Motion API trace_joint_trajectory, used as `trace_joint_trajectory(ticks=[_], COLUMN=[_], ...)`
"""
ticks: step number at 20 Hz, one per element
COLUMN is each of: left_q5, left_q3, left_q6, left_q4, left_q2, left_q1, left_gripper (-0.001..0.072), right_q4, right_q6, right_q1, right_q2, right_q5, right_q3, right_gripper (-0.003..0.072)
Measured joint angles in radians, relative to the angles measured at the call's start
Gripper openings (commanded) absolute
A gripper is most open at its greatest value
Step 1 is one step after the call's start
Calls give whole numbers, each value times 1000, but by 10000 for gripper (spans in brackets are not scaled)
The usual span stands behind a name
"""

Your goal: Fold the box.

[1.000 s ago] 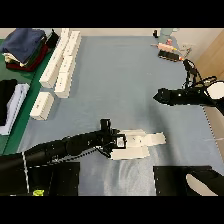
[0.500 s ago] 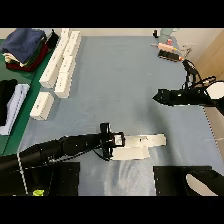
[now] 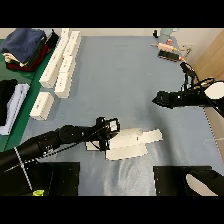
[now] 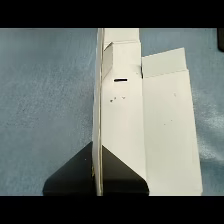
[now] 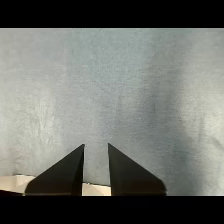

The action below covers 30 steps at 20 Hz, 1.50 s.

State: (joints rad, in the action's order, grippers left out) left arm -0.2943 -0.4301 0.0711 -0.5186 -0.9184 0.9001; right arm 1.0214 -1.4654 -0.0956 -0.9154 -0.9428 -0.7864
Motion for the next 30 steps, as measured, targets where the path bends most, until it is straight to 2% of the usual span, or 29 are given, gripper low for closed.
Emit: trace_joint_trajectory(ticks=[5,15,23,30], left_q5=[-122,-221,-203,-79], left_q3=[-55,-98,-111,-111], left_q6=[-61,-87,-75,-100], left_q4=[-4,-11,-9,-8], left_q2=[-47,-66,-80,-44], left_q1=[-48,-60,-60,-58], left_gripper=[14,14,14,13], right_q4=[0,0,0,0], right_q6=[0,0,0,0], right_q1=[0,0,0,0], right_q2=[0,0,0,0], right_q5=[0,10,12,13], right_q3=[0,0,0,0], right_gripper=[221,221,221,221])
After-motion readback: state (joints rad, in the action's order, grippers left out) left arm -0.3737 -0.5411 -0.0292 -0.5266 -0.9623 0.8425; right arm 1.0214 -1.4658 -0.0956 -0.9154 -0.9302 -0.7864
